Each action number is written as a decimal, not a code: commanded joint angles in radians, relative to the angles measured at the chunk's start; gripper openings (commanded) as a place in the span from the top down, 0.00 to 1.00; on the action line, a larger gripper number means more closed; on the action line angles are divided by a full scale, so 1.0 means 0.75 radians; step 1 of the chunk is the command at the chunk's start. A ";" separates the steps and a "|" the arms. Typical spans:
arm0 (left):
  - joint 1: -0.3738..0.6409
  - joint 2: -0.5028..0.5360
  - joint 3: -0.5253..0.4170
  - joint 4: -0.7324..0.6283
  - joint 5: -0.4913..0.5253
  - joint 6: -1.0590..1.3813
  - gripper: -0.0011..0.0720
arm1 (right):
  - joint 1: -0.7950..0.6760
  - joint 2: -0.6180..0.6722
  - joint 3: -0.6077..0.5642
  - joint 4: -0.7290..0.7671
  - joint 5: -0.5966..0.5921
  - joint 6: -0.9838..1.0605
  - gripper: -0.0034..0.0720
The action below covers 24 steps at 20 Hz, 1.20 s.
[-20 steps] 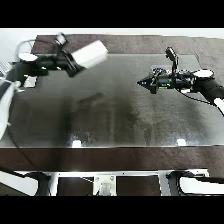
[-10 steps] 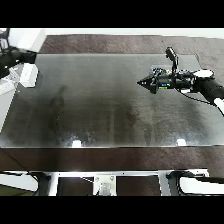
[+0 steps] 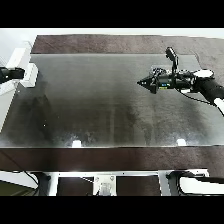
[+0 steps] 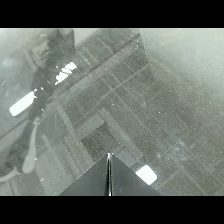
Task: Fold the box and place the chain.
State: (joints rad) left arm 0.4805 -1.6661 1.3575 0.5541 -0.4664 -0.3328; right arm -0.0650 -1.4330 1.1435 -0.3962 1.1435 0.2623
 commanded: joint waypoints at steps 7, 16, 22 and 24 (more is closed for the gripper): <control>0.019 -0.085 -0.009 -0.002 -0.037 -0.013 0.96 | 0.005 -0.001 -0.001 0.006 -0.010 0.000 0.95; 0.019 -0.088 -0.009 -0.100 -0.007 -0.010 0.96 | 0.005 -0.001 -0.001 0.006 -0.014 0.001 0.95; -0.001 -0.089 -0.009 -0.130 0.019 -0.010 0.96 | 0.018 -0.001 -0.001 0.005 -0.014 0.001 0.95; -0.013 -0.089 -0.009 -0.131 0.030 -0.010 0.96 | 0.035 -0.001 -0.001 0.005 -0.014 0.000 0.95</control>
State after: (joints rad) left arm 0.4805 -1.7325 1.3510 0.4652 -0.4568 -0.3408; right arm -0.0509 -1.4330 1.1435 -0.3920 1.1324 0.2626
